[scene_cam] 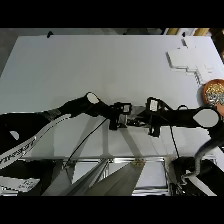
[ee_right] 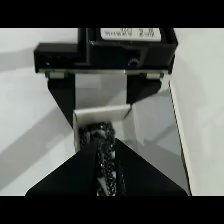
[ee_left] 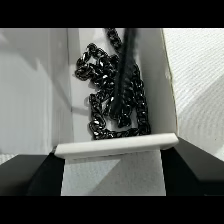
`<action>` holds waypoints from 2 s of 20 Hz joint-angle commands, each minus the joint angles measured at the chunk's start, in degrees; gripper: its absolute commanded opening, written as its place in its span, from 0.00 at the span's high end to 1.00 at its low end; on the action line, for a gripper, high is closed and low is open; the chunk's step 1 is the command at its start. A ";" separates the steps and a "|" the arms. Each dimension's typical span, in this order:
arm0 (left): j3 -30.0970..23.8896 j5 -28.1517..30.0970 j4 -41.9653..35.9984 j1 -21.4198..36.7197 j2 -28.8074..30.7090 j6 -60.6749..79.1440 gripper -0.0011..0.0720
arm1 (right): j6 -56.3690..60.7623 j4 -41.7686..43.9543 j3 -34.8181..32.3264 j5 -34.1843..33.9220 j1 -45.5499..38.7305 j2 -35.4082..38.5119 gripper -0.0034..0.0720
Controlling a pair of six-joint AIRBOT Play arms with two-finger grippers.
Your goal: Fold the box and place the chain.
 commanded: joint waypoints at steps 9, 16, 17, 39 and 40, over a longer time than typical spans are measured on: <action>-0.02 0.02 0.00 0.02 0.02 0.00 0.70 | 4.76 -22.34 0.28 10.34 -8.52 9.05 0.80; -0.02 0.00 0.00 0.02 0.02 0.00 0.70 | -6.36 -24.24 -5.40 7.50 -20.28 3.23 0.81; -0.02 0.00 0.00 0.02 0.02 0.00 0.70 | -8.96 -23.78 -5.92 7.48 -20.28 1.07 0.81; -0.02 0.00 0.00 0.02 0.02 0.00 0.70 | -9.66 -21.97 -6.08 5.57 -20.28 -6.45 0.93; -0.02 0.00 0.00 0.02 0.02 0.00 0.70 | -8.02 -22.86 -6.08 7.30 -20.28 -3.76 0.93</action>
